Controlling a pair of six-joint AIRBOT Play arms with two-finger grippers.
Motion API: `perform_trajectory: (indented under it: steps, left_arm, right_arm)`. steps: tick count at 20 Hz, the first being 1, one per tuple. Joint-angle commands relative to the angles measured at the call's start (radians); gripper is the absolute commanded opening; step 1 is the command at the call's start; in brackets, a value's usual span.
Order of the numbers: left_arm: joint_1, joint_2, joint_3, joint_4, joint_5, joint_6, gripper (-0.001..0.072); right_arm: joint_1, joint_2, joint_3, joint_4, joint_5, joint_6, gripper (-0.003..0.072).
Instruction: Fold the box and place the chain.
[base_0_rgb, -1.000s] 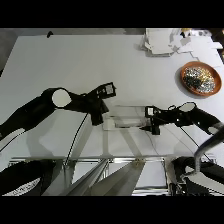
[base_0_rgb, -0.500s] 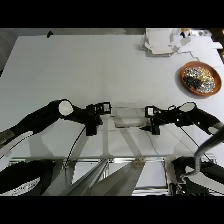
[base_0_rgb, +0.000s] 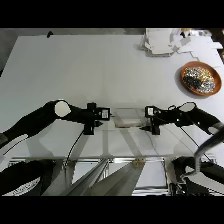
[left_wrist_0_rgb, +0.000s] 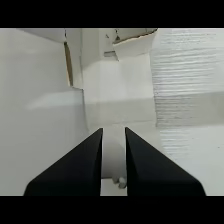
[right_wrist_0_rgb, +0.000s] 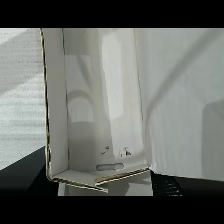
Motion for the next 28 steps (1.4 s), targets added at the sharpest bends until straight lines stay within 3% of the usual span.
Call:
perform_trajectory:
  steps: [1,2,4,10,14,20,24,28]
  left_arm:
    - [0.001,0.017,0.0,-0.003,0.009,0.169,0.0163]
    - [0.001,0.0,-0.001,-0.008,0.019,0.201,0.0168]
    - [-0.002,-0.043,0.0,-0.035,0.075,0.235,0.0272]
    - [-0.005,-0.108,0.0,-0.079,0.164,0.238,0.0281]
    - [-0.025,-0.134,0.006,-0.134,0.152,0.348,0.0281]
    - [-0.042,-0.144,0.045,-0.143,0.121,0.348,0.0277]
    - [-0.045,-0.145,0.045,-0.146,0.037,0.333,0.0274]
    - [-0.077,-0.145,0.045,-0.198,0.039,0.333,0.0272]
  right_arm:
    - [0.0,0.0,0.001,0.0,0.0,0.0,0.0457]
    - [0.0,0.0,0.001,0.0,0.0,0.0,0.0457]
    - [0.0,0.0,0.001,0.0,0.0,0.0,0.0457]
    - [0.0,0.0,0.001,0.0,0.0,0.0,0.0457]
    - [0.0,0.0,0.001,0.0,0.0,0.0,0.0457]
    - [0.0,0.0,0.001,0.0,0.0,0.0,0.0457]
    - [0.0,0.0,0.001,0.0,0.0,0.0,0.0457]
    - [0.0,0.0,0.001,0.0,0.0,0.0,0.0457]
